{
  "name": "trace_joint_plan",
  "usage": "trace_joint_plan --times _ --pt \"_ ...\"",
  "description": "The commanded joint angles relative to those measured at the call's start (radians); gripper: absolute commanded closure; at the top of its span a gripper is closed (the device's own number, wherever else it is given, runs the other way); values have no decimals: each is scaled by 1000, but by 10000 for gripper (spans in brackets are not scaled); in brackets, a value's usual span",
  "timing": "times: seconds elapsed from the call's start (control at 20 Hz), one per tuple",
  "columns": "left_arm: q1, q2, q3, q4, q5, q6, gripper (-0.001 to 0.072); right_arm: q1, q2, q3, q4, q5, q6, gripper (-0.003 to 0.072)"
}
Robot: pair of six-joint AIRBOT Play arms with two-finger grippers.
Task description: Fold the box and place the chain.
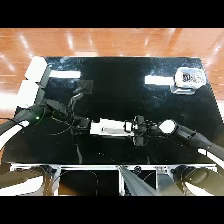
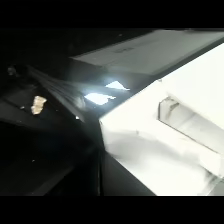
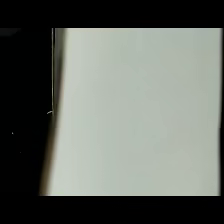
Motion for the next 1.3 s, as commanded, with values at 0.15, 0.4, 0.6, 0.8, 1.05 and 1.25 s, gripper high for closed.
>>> trace_joint_plan --times 0.15,0.4,0.6,0.8,1.05,1.25 --pt "20 -5 -1 -52 40 64 690 1 0 0 0 0 4 187" --pt "28 -3 3 -114 101 107 564 1 0 0 0 0 4 187" --pt "18 -3 4 -126 123 108 268 1 0 0 0 0 4 187" --pt "18 -1 25 -126 166 107 124 1 0 0 0 0 4 187" --pt "4 -1 74 -133 173 98 93 1 0 0 0 0 4 187" --pt "-49 -1 107 -131 171 92 79 1 0 0 0 0 4 187"
